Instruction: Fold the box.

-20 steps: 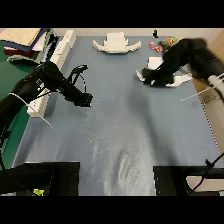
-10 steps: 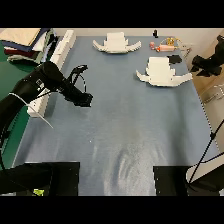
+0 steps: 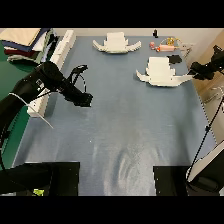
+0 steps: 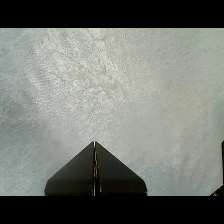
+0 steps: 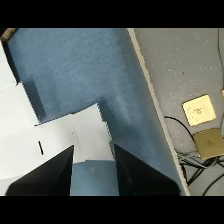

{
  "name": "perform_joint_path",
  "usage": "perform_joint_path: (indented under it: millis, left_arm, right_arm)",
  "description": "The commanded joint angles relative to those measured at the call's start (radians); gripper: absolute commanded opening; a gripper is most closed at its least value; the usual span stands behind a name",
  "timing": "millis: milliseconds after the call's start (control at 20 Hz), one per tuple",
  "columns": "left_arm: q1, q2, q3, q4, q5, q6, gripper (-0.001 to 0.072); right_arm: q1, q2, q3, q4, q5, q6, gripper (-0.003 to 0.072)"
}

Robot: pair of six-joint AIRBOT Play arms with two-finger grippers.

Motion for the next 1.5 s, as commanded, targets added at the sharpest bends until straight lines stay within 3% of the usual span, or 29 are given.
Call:
perform_joint_path:
  millis: [0, 250, 350, 400, 450, 500, 650, 900, 1100, 1450]
  left_arm:
    - [-0.001, 0.0, 0.001, 0.0, 0.0, 0.0, 0.0012]
    - [-0.001, 0.0, 0.001, 0.0, 0.0, 0.0, 0.0012]
    - [-0.001, 0.0, 0.001, 0.0, 0.0, 0.0, 0.0012]
    - [-0.001, 0.0, 0.001, 0.0, 0.0, 0.0, 0.0012]
    - [-0.001, 0.0, 0.001, 0.0, 0.0, 0.0, 0.0012]
    - [-0.001, 0.0, 0.001, 0.0, 0.0, 0.0, 0.0012]
    - [-0.001, 0.0, 0.001, 0.0, 0.0, 0.0, 0.0012]
    - [-0.001, 0.0, 0.001, 0.0, 0.0, 0.0, 0.0012]
    - [-0.001, 0.0, 0.001, 0.0, 0.0, 0.0, 0.0012]
    - [-0.001, 0.0, 0.001, 0.0, 0.0, 0.0, 0.0012]
  right_arm:
    - [-0.005, -0.035, 0.011, 0.04, 0.076, -0.027, 0.0408]
    - [-0.005, -0.048, 0.011, 0.121, 0.025, -0.095, 0.0336]
    - [-0.004, -0.047, 0.012, 0.197, -0.035, -0.153, 0.0158]
    - [-0.004, -0.046, 0.012, 0.235, -0.079, -0.169, 0.0149]
    - [-0.004, -0.045, 0.012, 0.267, -0.134, -0.18, 0.0046]
    - [-0.003, -0.045, 0.012, 0.29, -0.181, -0.182, 0.0006]
    - [0.001, -0.039, 0.006, 0.363, -0.298, -0.18, 0.0005]
    - [0.058, 0.078, -0.111, 0.338, -0.323, -0.13, 0.0003]
    - [0.143, 0.239, -0.336, 0.312, -0.297, -0.13, 0.0003]
    - [0.303, 0.647, -0.983, 0.313, -0.043, -0.147, 0.0002]
